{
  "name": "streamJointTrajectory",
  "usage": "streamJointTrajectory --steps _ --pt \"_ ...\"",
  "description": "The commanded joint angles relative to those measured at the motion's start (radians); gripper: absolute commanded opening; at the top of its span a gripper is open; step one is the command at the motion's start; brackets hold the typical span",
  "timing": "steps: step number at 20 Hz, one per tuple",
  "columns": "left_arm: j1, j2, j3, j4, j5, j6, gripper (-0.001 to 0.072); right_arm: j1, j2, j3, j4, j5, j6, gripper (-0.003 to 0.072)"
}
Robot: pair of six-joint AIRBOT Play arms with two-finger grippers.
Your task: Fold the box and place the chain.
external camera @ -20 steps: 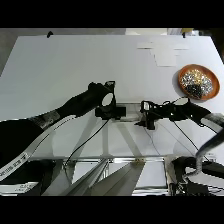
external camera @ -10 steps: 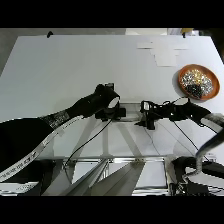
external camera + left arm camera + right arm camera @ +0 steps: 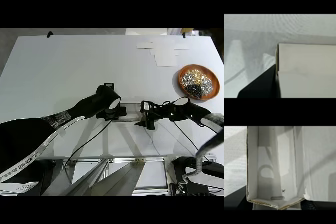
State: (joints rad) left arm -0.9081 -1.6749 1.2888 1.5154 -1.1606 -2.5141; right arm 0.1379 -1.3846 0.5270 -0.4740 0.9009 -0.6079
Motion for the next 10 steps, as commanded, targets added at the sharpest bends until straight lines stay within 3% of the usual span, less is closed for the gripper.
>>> streamJointTrajectory --steps 1,3,8,10 --pt "-0.008 -0.010 0.001 -0.017 0.005 -0.006 0.0043 0.000 0.001 0.000 0.000 0.000 0.000 0.0461" --pt "-0.010 -0.012 0.001 -0.024 0.005 -0.005 0.0008 0.000 0.001 0.000 0.000 0.000 0.000 0.0461" --pt "-0.010 -0.012 0.001 -0.018 -0.027 -0.003 0.0003 0.000 0.001 0.000 0.000 0.000 0.000 0.0461" --pt "-0.010 -0.011 0.001 -0.018 -0.026 0.001 0.0046 0.000 0.001 0.000 0.000 0.000 0.000 0.0461"
